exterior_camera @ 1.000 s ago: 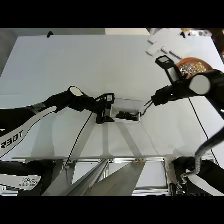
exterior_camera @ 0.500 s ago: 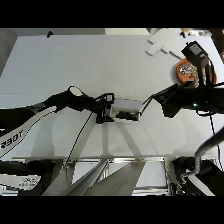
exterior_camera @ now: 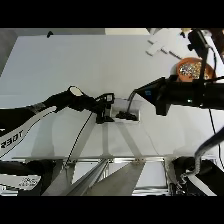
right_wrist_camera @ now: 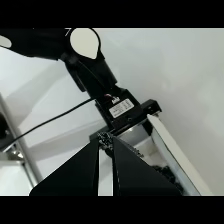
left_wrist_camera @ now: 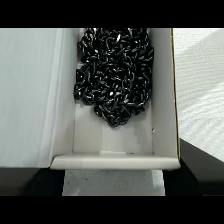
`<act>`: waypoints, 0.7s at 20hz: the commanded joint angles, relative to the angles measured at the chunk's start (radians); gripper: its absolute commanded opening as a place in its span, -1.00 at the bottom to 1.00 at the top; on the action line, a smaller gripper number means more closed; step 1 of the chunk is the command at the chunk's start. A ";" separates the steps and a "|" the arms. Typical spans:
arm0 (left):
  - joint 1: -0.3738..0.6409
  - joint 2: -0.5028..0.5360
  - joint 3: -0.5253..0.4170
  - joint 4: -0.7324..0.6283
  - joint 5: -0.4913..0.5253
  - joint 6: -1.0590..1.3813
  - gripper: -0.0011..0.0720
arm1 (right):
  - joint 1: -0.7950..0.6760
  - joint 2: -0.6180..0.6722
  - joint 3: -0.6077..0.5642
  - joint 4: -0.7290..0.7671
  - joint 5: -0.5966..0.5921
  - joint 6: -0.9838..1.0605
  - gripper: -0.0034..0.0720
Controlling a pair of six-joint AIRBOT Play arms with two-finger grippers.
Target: Fold the box and place the chain.
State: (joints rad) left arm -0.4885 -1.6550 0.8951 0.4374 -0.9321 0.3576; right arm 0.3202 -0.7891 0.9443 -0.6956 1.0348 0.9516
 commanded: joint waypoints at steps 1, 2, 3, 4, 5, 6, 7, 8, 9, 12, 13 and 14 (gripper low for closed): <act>0.000 0.000 0.000 0.000 0.000 0.000 -0.70 | 0.031 -0.114 0.000 0.031 -0.011 -0.089 -0.86; 0.000 0.000 0.000 0.000 0.000 0.000 -0.70 | 0.042 -0.150 0.001 0.016 -0.011 -0.097 -0.86; 0.000 0.000 0.000 0.000 0.000 0.000 -0.70 | 0.050 -0.186 0.001 -0.007 -0.009 -0.097 -0.86; 0.000 0.000 0.000 0.000 0.000 0.000 -0.70 | 0.057 -0.216 0.001 -0.023 0.000 -0.096 -0.86; 0.000 0.000 0.000 0.000 0.000 0.000 -0.70 | 0.065 -0.240 0.000 -0.039 0.006 -0.096 -0.86; 0.000 0.000 0.000 0.000 0.000 0.000 -0.70 | 0.072 -0.262 0.001 -0.052 0.012 -0.096 -0.86; 0.000 0.000 0.000 0.000 0.000 0.000 -0.70 | 0.079 -0.277 0.001 -0.061 0.014 -0.096 -0.86; 0.000 0.000 0.000 0.000 0.000 0.000 -0.70 | 0.083 -0.290 0.001 -0.063 0.016 -0.096 -0.86; 0.000 0.000 0.000 0.000 0.000 0.000 -0.70 | 0.085 -0.299 0.000 -0.065 0.014 -0.096 -0.82; 0.000 0.000 0.000 0.000 0.000 0.000 -0.70 | 0.085 -0.311 0.000 -0.076 -0.008 -0.097 -0.73; 0.000 0.000 0.000 0.000 0.000 0.000 -0.70 | 0.085 -0.311 0.000 -0.084 -0.010 -0.096 -0.73; 0.000 0.000 0.000 0.000 0.000 0.000 -0.70 | 0.085 -0.311 0.000 -0.093 -0.008 -0.096 -0.73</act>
State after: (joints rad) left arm -0.4885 -1.6550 0.8951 0.4374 -0.9321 0.3576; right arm 0.4019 -1.0878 0.9443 -0.7647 1.0332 0.8570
